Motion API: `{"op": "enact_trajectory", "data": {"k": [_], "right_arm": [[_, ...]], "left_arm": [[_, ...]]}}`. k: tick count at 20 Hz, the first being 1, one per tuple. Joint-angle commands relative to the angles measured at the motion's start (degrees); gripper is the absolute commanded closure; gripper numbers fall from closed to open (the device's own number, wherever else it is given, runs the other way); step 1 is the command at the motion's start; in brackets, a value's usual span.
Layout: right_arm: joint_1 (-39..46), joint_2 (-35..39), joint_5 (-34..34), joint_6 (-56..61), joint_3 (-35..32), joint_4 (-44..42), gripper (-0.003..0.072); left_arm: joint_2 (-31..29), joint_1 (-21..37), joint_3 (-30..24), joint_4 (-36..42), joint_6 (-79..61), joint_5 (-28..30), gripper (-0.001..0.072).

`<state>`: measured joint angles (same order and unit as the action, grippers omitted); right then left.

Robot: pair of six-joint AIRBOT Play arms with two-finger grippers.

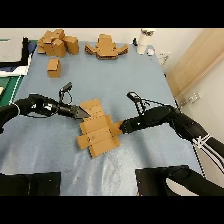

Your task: Fold the box.

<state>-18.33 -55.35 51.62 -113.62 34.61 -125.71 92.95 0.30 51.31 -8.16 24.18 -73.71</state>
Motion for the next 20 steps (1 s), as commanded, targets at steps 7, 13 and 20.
{"op": "enact_trajectory", "data": {"k": [7, 13, 20], "right_arm": [[0.79, 0.0, -2.25, 0.92, 0.52, 0.48, 0.0138], [4.61, 0.02, -2.73, 7.08, 6.86, 1.9, 0.0281], [4.66, 0.0, -5.86, 13.86, 8.63, 1.18, 0.0538]], "left_arm": [[0.0, -0.33, 1.53, -2.58, -1.29, -3.52, 0.07], [-6.29, -7.98, 4.07, -2.05, -12.46, -1.9, 0.07], [-9.97, -15.28, 4.04, -5.27, -23.87, 8.79, 0.07]]}}
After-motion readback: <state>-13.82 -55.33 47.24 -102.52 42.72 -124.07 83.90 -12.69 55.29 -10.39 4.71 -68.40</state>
